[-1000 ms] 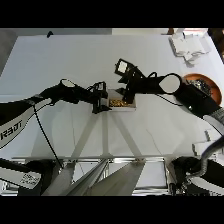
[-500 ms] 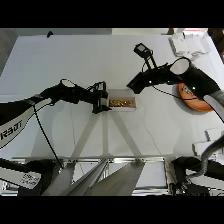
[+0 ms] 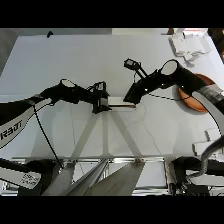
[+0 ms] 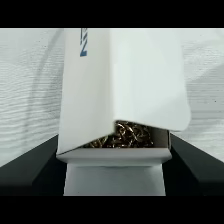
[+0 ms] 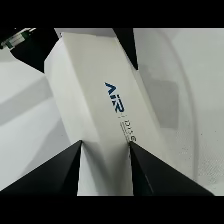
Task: Fold the box and place the chain.
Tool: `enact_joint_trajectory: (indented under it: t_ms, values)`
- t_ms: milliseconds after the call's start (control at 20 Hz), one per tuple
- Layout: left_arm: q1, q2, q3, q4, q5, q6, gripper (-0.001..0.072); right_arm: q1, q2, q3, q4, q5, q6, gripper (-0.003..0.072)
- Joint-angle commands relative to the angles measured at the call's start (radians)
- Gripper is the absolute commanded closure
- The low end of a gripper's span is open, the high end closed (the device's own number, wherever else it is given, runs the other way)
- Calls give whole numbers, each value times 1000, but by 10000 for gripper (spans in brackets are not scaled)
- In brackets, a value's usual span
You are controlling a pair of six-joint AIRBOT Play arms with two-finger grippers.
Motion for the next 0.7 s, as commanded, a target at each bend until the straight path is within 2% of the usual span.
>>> enact_joint_trajectory:
  t_ms: [0,250,400,450,650]
  values:
    - [0,0,0,0,0,0,355,45,0,1,-103,-55,-45,350]
    - [0,0,0,0,0,0,355,97,59,0,-222,-165,-45,376]
    - [0,0,0,0,0,0,355,127,72,-1,-272,-166,-43,387]
    - [0,0,0,0,0,0,355,139,72,-6,-272,-167,-43,418]
    - [0,0,0,0,0,0,355,183,72,-36,-274,-183,-43,417]
